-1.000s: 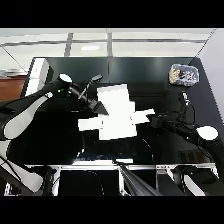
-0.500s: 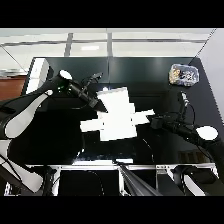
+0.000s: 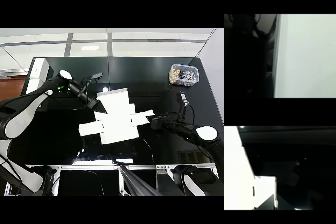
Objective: Fold the box and place the chain.
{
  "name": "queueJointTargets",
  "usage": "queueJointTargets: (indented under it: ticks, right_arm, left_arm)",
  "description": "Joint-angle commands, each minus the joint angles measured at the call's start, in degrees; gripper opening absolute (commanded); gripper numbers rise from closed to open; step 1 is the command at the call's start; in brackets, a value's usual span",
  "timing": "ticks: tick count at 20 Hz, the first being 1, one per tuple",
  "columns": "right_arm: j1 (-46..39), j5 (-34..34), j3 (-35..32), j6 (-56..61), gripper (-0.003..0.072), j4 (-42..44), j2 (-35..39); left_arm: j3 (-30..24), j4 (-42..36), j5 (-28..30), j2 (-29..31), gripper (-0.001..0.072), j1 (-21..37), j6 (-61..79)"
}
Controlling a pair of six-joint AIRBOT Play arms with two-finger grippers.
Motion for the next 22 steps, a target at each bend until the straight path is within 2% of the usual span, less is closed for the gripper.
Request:
queueJointTargets:
  ticks: [1,2,3,6,7,9,11,13,14,16,20,22]
  right_arm:
    - [-0.6,0.4,0.6,0.1,0.0545,-1.2,0.0]
    - [-1.6,3.4,1.8,0.1,0.0716,-2.6,0.0]
    - [-3.2,7.6,4.0,0.5,0.0716,-6.8,0.0]
    - [-8.7,21.4,13.5,5.8,0.0715,-27.3,0.0]
    - [-9.9,25.0,16.5,5.7,0.0711,-33.2,0.0]
    - [-11.2,26.3,20.0,5.7,0.0711,-39.9,0.0]
    - [-11.4,25.2,20.9,5.9,0.0711,-40.1,0.0]
    - [-11.3,23.4,20.9,5.9,0.0711,-32.3,0.0]
    - [-11.3,22.6,20.9,5.8,0.0711,-29.5,0.0]
    - [-10.2,23.0,20.8,-0.6,0.0711,-29.2,0.0]
    - [-5.6,23.1,19.5,-12.8,0.0711,-29.2,-1.7]
    - [-1.8,21.1,17.7,-17.4,0.0711,-29.2,-3.4]
  left_arm:
    - [0.2,0.7,-0.9,0.0,0.0022,0.0,0.2]
    - [0.4,1.4,-1.2,0.2,0.0022,0.0,0.0]
    - [0.5,2.1,-1.0,0.7,0.002,0.0,-0.8]
    - [-0.7,2.6,0.1,4.0,0.0016,-1.1,-2.7]
    - [-3.0,2.6,2.8,6.6,0.0016,-2.3,-1.9]
    - [-10.0,2.5,11.5,13.8,0.0016,-5.2,2.3]
    - [-17.8,2.5,23.6,21.4,0.0019,-8.2,9.5]
    - [-22.2,2.6,32.6,25.4,0.0023,-10.5,23.2]
    - [-22.6,3.0,33.7,25.4,0.0024,-11.4,30.0]
    - [-22.4,4.8,35.4,24.3,0.0023,-13.1,40.6]
    - [-22.4,9.5,45.9,21.9,0.0023,-15.3,40.2]
    - [-22.4,9.3,48.0,20.7,0.0022,-15.4,39.8]
